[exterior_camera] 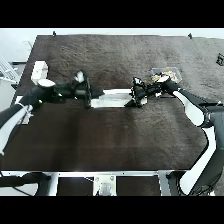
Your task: Fold the box and place the chain.
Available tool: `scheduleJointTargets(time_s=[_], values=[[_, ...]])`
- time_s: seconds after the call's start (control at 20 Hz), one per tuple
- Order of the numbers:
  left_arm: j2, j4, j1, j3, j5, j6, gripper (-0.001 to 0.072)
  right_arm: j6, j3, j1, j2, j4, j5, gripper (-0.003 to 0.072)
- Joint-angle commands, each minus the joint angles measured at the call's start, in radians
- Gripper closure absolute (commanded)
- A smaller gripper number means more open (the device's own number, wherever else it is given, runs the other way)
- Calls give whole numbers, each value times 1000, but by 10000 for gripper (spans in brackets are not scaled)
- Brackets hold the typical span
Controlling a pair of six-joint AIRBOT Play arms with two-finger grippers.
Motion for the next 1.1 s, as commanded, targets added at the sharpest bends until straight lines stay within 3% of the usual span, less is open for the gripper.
scheduleJointTargets(time_s=[0.0,0.2,0.5,0.65,1.05], values=[[7,0,-96,-93,182,64,693,0,0,1,0,0,0,169],[-58,-89,-97,-61,177,64,693,0,0,1,0,0,0,169],[-219,-90,-97,173,241,55,692,0,0,1,0,1,0,169],[-271,-94,-97,241,303,55,692,0,0,1,0,0,0,169],[-283,-97,-97,260,352,56,691,0,0,1,0,0,0,169]])
